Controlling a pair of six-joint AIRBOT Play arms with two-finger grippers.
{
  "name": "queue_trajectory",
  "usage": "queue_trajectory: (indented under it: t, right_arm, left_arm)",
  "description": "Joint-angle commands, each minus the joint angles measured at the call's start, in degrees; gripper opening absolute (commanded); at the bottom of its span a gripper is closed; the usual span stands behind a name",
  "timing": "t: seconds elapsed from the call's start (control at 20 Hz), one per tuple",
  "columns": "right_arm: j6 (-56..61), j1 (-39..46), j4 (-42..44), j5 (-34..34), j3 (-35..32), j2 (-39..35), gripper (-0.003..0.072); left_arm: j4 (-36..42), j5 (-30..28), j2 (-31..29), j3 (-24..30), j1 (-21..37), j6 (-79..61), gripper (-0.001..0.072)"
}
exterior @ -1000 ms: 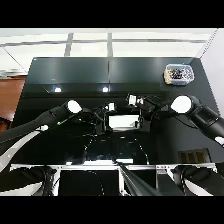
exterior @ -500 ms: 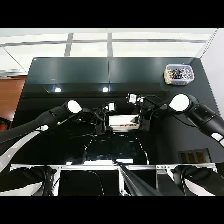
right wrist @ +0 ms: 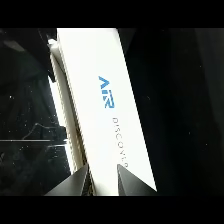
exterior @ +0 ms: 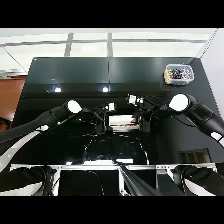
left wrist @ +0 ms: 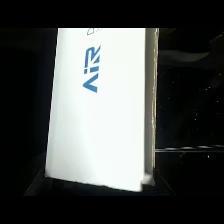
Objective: Fold the box and place the chain.
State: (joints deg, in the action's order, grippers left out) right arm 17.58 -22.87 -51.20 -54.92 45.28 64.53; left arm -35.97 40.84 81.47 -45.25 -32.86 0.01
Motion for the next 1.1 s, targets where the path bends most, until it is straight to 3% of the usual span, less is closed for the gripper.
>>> queue_trajectory:
  t: [0.0,0.5,0.6,0.8,0.95,1.05]
  right_arm:
    - [0.2,0.0,-1.4,-0.1,0.0,0.0,0.0188]
    - [0.2,0.0,-1.5,1.0,-2.6,0.1,0.0209]
    - [0.2,0.0,-1.1,1.1,-3.2,0.0,0.0349]
    - [0.3,0.0,-1.1,1.3,-3.1,-0.9,0.0347]
    - [9.2,0.3,-1.3,1.3,-2.9,-5.7,0.0346]
    - [23.2,1.7,-0.2,-1.2,-2.9,-7.2,0.0344]
  left_arm:
    - [0.0,0.0,0.0,0.0,0.0,0.0,0.0445]
    - [0.0,0.0,0.0,0.0,0.0,0.0,0.0445]
    - [0.0,0.0,0.0,0.0,0.0,0.0,0.0445]
    - [0.0,0.0,0.1,0.0,0.0,0.0,0.0445]
    - [0.0,0.0,0.1,0.0,0.0,0.0,0.0445]
    - [0.0,0.0,0.1,0.0,0.0,0.0,0.0445]
